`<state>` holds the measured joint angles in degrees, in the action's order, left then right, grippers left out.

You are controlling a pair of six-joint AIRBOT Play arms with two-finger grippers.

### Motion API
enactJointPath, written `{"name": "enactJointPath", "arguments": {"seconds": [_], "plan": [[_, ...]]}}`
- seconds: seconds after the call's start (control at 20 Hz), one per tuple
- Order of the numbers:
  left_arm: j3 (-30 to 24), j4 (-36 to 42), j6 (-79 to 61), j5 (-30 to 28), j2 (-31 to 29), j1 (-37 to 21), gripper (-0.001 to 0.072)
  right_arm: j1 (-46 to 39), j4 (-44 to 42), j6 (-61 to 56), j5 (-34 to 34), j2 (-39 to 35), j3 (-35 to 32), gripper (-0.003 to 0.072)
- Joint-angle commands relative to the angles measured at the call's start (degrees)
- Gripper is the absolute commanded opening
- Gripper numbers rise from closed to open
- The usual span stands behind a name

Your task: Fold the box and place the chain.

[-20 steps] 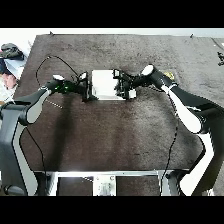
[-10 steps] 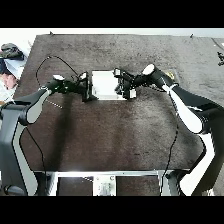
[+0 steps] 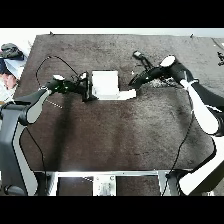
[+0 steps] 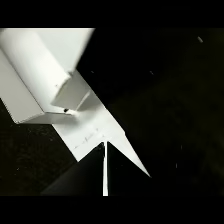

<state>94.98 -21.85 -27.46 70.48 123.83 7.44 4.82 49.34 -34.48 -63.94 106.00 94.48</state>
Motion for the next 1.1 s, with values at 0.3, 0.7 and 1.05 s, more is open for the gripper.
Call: {"name": "enactJointPath", "arguments": {"seconds": [0.3, 0.7, 1.05], "plan": [[0.0, 0.0, 0.0, 0.0, 0.0, 0.0, 0.0419, -11.1, -2.2, -22.4, -4.8, -0.6, -4.2, 0.0031], [0.0, 0.0, 0.0, 0.0, 0.0, 0.0, 0.0418, -9.4, -8.8, -22.8, 3.6, 1.4, -13.4, 0.0031], [0.0, 0.0, 0.0, 0.0, 0.0, 0.0, 0.0418, -3.7, -21.4, -16.0, 1.8, 5.0, -13.1, 0.0048]]}}
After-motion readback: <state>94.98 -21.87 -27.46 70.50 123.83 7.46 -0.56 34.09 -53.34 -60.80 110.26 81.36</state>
